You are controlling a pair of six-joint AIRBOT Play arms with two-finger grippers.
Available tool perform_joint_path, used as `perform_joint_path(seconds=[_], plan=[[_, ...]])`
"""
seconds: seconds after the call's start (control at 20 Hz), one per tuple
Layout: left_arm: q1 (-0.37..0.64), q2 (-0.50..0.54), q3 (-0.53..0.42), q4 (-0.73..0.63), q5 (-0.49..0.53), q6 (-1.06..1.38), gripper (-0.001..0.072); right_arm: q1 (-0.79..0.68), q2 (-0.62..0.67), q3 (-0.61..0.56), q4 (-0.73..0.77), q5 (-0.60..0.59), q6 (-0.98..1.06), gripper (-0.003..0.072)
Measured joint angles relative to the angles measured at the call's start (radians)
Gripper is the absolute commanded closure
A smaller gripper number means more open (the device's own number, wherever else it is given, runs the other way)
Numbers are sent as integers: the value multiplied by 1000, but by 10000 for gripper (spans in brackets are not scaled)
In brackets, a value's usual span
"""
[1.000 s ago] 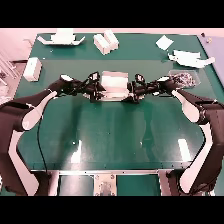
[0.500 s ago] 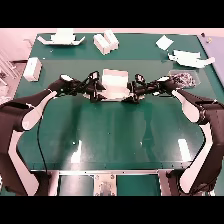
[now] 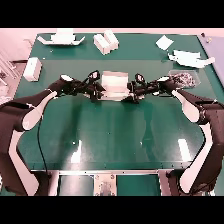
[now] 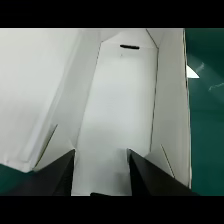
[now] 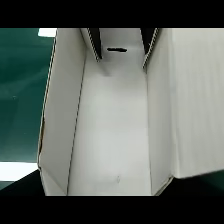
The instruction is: Fold the box and place the chain.
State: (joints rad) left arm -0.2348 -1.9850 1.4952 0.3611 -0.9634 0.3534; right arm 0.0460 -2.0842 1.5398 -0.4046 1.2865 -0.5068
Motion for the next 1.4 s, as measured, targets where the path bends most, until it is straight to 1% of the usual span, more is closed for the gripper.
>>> perform_joint_path(seconds=[0.05,0.1,0.15,0.35,0.4,0.6,0.9,1.05,1.2,1.4], plan=[[1,1,0,0,2,0,351,0,0,0,0,0,0,147],[3,1,0,0,3,0,556,0,0,0,0,0,0,146],[4,3,0,0,14,2,662,0,0,0,-1,0,0,146],[14,22,1,-3,9,7,661,0,0,0,-3,3,0,146],[22,29,2,-3,9,8,688,0,0,0,-3,3,0,146],[68,65,2,-4,-16,-5,688,0,0,0,-4,6,-1,147],[113,122,2,2,-54,-113,688,0,0,0,-5,8,-2,147],[123,147,2,32,-49,-254,689,0,0,0,-4,7,-2,146],[160,170,2,50,-48,-492,689,0,0,0,-4,6,-2,146],[262,182,1,70,-124,-819,690,0,0,0,-3,5,-2,146]])
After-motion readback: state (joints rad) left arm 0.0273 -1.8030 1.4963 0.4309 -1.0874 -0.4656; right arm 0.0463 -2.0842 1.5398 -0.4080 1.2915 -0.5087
